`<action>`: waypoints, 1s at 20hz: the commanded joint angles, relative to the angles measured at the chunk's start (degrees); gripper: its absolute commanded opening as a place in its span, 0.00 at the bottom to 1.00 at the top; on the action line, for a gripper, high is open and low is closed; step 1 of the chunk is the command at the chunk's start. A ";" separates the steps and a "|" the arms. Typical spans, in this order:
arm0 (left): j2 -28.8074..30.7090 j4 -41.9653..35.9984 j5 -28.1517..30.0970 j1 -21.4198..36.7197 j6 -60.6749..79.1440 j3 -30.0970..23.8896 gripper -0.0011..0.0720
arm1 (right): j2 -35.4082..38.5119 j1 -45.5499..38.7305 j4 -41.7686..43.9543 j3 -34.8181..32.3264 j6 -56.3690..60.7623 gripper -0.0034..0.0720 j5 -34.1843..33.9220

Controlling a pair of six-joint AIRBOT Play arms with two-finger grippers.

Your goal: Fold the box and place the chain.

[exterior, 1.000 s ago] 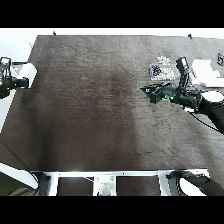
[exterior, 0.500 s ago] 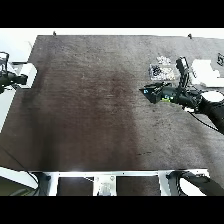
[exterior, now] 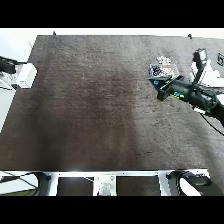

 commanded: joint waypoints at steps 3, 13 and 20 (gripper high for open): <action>21.57 -9.09 6.78 -6.56 6.84 -14.93 0.03 | 14.60 0.13 -3.63 -5.51 1.27 0.05 -12.76; 51.08 -30.45 37.73 -37.59 29.27 -55.74 0.03 | 32.37 0.13 -3.65 -33.27 0.04 0.05 -29.90; 51.43 -31.32 40.61 -40.54 25.49 -65.92 0.03 | 37.81 0.13 -3.43 -40.26 0.15 0.05 -28.61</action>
